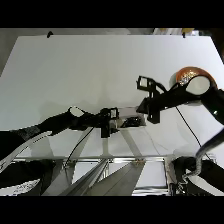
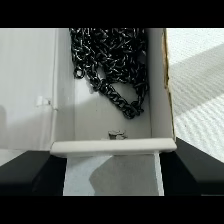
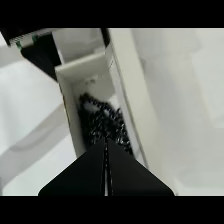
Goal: Fold the box and place the chain.
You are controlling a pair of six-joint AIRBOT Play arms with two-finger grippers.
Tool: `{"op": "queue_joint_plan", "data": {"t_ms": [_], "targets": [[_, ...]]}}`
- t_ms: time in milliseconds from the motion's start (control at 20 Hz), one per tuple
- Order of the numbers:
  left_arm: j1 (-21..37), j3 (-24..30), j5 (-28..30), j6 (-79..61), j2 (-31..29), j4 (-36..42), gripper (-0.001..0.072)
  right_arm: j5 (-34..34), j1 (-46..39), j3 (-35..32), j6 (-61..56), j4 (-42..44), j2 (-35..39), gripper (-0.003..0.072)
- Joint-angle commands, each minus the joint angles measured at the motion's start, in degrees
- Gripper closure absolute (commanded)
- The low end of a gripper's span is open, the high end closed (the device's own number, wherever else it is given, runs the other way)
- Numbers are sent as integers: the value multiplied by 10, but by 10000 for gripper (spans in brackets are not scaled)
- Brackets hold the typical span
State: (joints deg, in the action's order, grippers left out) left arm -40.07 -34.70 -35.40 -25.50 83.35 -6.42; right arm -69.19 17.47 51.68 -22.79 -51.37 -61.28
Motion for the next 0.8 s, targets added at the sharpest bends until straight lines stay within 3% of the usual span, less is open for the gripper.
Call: {"op": "queue_joint_plan", "data": {"t_ms": [0, 150, 350, 750], "targets": [[0, 0, 0, 0, 0, 0, 340, 28, 1, 58, -38, 48, -18, 672], [0, 0, 0, 0, 0, 0, 340, 103, 4, 58, -40, 61, -63, 672], [0, 0, 0, 0, 0, 0, 340, 30, 4, 57, -40, 19, -125, 671], [0, 0, 0, 0, 0, 0, 340, -16, 10, -18, 12, 0, -76, 649]]}}
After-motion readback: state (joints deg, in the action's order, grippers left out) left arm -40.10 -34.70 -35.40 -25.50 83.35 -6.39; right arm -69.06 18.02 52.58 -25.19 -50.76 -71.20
